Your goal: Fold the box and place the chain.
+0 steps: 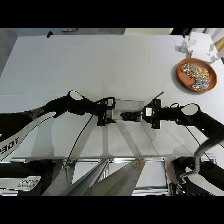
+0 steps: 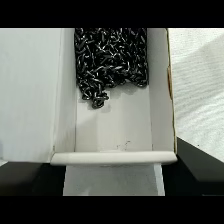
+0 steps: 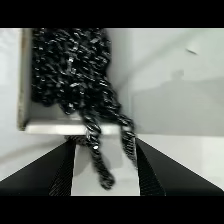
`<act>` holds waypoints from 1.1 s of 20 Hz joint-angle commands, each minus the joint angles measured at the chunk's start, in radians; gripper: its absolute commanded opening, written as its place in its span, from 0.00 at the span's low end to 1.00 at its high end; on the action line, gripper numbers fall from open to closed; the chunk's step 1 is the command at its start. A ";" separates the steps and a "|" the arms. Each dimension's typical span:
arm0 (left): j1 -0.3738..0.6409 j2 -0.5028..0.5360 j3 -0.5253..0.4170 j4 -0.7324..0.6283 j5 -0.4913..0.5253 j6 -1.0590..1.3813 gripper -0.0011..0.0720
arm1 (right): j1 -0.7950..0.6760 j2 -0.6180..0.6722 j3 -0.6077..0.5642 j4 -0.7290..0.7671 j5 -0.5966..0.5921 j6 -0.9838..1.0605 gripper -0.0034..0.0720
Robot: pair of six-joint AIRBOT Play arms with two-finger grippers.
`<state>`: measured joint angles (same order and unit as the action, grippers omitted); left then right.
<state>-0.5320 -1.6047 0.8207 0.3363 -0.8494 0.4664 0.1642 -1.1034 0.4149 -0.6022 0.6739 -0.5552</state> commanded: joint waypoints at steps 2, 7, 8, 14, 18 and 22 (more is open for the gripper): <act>0.000 0.000 0.000 0.000 0.000 0.000 0.03 | 0.000 -0.013 0.004 -0.005 0.048 -0.031 0.60; 0.000 0.000 0.000 0.000 0.000 0.000 0.03 | 0.000 -0.013 0.004 -0.126 0.040 -0.028 0.60; 0.000 0.000 0.000 0.000 0.000 0.000 0.03 | 0.000 -0.013 0.004 -0.128 0.040 -0.028 0.59; 0.000 0.000 0.000 0.000 0.000 0.000 0.03 | 0.000 -0.013 0.003 -0.113 0.045 -0.019 0.58; 0.000 0.000 0.000 0.000 0.000 0.000 0.03 | 0.000 -0.040 0.003 -0.044 0.054 -0.018 0.57; 0.000 0.000 0.000 0.000 0.000 0.000 0.03 | 0.000 -0.058 0.003 -0.044 0.100 -0.018 0.42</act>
